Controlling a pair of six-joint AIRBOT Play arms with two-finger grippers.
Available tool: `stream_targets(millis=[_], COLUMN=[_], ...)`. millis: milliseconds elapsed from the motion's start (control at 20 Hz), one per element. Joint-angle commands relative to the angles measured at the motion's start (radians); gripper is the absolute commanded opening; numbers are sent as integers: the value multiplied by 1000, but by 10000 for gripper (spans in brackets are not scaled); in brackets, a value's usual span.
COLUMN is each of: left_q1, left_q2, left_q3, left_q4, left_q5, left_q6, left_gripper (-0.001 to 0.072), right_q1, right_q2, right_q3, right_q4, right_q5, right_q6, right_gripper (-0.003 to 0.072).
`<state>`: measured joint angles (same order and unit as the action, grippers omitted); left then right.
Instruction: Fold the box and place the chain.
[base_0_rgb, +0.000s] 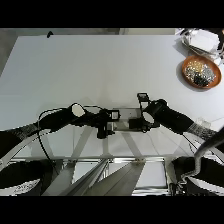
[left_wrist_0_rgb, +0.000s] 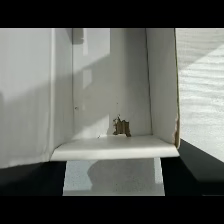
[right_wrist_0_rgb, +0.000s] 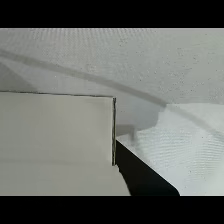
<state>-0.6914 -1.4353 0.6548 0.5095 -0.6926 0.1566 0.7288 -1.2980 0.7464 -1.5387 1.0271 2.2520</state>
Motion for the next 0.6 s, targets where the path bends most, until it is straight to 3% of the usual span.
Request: stream_targets(millis=[0, 100, 150, 250, 550], left_q1=[0, -1, -2, -2, -2], left_q2=[0, 0, 0, 0, 0], left_q3=[0, 0, 0, 0, 0], left_q4=[0, 0, 0, 0, 0], left_q5=[0, 0, 0, 0, 0], left_q6=[0, 0, 0, 0, 0], left_gripper=[312, 312, 312, 312, 312], right_q1=[1, 1, 1, 0, -52], right_q2=[-1, 6, 19, 56, 201], right_q3=[-1, -1, -1, -1, 5], right_q4=[0, 0, -3, -14, -35], right_q5=[-18, -14, -14, -17, 83], right_q6=[-33, -54, -55, -75, -166], right_gripper=[10, 14, 90, 321, 342])
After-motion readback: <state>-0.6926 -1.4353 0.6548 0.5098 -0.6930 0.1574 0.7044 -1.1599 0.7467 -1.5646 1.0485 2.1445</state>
